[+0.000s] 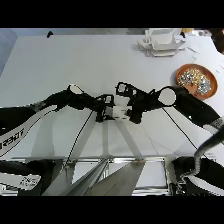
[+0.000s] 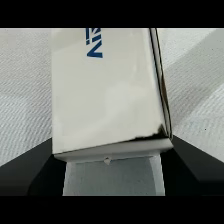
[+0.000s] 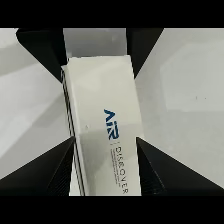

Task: Fold the box and place the chain.

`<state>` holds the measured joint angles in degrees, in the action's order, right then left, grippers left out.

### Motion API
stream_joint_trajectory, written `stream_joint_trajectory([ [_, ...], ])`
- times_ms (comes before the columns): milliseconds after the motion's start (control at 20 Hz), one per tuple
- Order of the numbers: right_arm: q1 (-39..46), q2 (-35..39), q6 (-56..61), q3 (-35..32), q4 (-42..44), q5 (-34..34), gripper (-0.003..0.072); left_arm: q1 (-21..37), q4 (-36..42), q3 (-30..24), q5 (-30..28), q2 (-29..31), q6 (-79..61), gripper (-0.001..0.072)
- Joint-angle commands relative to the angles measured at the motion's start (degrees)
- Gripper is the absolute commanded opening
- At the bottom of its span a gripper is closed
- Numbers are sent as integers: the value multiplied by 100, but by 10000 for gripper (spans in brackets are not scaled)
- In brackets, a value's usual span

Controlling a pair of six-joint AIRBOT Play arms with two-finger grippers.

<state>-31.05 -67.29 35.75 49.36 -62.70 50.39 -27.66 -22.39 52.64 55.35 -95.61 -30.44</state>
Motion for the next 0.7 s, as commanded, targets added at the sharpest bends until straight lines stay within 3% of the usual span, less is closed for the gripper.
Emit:
stream_joint_trajectory([
  [0,-7,44,0,-2,28,24,383,4,7,0,-24,0,0,81],
  [100,-7,42,0,-2,24,15,56,7,7,0,-24,0,0,81],
  [150,-7,28,0,-2,22,13,16,4,7,0,-24,0,0,81],
  [650,-7,-166,15,-201,17,251,14,4,7,0,-24,0,0,81],
])
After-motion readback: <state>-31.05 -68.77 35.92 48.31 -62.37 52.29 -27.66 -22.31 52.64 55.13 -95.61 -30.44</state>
